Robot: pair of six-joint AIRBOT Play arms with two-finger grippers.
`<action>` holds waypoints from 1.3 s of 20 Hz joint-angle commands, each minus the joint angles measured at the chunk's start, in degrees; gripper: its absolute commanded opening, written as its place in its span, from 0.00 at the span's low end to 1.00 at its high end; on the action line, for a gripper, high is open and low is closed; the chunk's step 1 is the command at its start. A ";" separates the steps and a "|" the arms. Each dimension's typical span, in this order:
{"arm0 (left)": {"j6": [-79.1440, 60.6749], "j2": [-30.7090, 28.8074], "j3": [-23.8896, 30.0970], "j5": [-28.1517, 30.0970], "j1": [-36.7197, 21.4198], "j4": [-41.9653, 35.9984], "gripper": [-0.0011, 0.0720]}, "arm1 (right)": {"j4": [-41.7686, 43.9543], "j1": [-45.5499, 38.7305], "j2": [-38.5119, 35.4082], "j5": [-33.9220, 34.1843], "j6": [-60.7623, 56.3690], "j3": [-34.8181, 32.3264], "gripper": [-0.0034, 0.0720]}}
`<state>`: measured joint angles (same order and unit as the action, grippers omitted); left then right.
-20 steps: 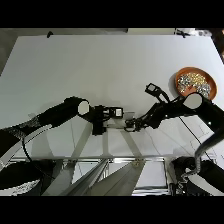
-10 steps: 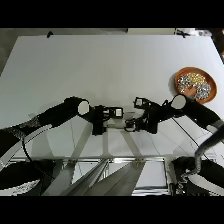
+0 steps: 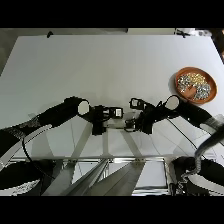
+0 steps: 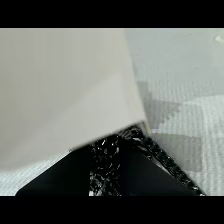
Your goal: Fold the box and place the chain.
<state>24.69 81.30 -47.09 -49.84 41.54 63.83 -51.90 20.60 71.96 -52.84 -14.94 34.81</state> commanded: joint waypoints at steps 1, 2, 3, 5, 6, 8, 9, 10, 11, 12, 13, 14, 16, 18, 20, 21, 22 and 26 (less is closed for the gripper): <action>0.02 -0.02 0.02 0.11 0.00 -0.11 0.30 | 0.44 0.11 -0.46 -0.85 -0.28 0.00 0.07; 0.02 -0.02 0.02 0.11 0.00 -0.11 0.30 | -0.20 0.11 -1.18 -1.05 -1.03 0.00 0.07; 0.00 -0.02 0.02 0.11 0.00 -0.11 0.30 | -1.77 0.11 -2.36 -0.92 -3.13 0.00 0.07; 0.00 -0.02 0.02 0.11 0.00 -0.11 0.30 | -7.26 0.11 -5.90 -0.44 -8.35 0.00 0.07; 0.02 -0.02 0.02 0.11 0.00 -0.11 0.30 | -10.21 0.11 -7.96 -0.07 -11.69 0.00 0.07; 0.02 -0.02 0.02 0.11 0.00 -0.11 0.30 | -14.53 0.11 -12.87 0.02 -16.90 0.00 0.07; 0.00 -0.02 0.02 0.11 0.00 -0.11 0.30 | -14.97 0.11 -15.56 -0.09 -18.58 0.00 0.07; 0.00 -0.02 0.02 0.11 0.00 -0.11 0.30 | -14.73 0.11 -17.90 -0.09 -19.93 0.00 0.07; 0.02 -0.02 0.02 0.09 0.00 -0.11 0.30 | -13.57 0.11 -20.26 -0.28 -20.90 0.02 0.07; 0.02 -0.02 0.02 0.11 0.00 -0.11 0.30 | -12.22 0.11 -22.25 -0.55 -21.35 0.02 0.07; 0.02 -0.02 0.02 0.11 0.00 -0.11 0.30 | -9.99 0.11 -24.00 -1.03 -21.33 0.07 0.07; 0.00 -0.02 0.02 0.11 0.00 -0.13 0.30 | -7.28 0.11 -25.16 -1.77 -21.33 0.22 0.07; 0.02 -0.02 0.02 0.09 0.00 -0.13 0.30 | 0.57 0.11 -26.01 -3.23 -21.29 0.81 0.07; 0.02 -0.02 0.02 0.09 0.00 -0.13 0.30 | 9.75 0.11 -25.99 -3.45 -20.74 0.94 0.07; 0.02 -0.02 0.02 0.11 0.00 -0.11 0.30 | 14.82 0.11 -25.77 -3.32 -20.59 0.94 0.07; 0.00 -0.02 0.02 0.11 0.00 -0.11 0.30 | 15.78 0.11 -25.27 -3.37 -20.61 0.94 0.07; 0.02 -0.02 0.02 0.11 0.00 -0.13 0.30 | 16.44 0.13 -24.55 -3.37 -20.68 0.94 0.07; 0.02 -0.02 0.02 0.11 0.00 -0.11 0.30 | 18.53 4.44 -16.48 -1.18 -20.90 0.92 0.07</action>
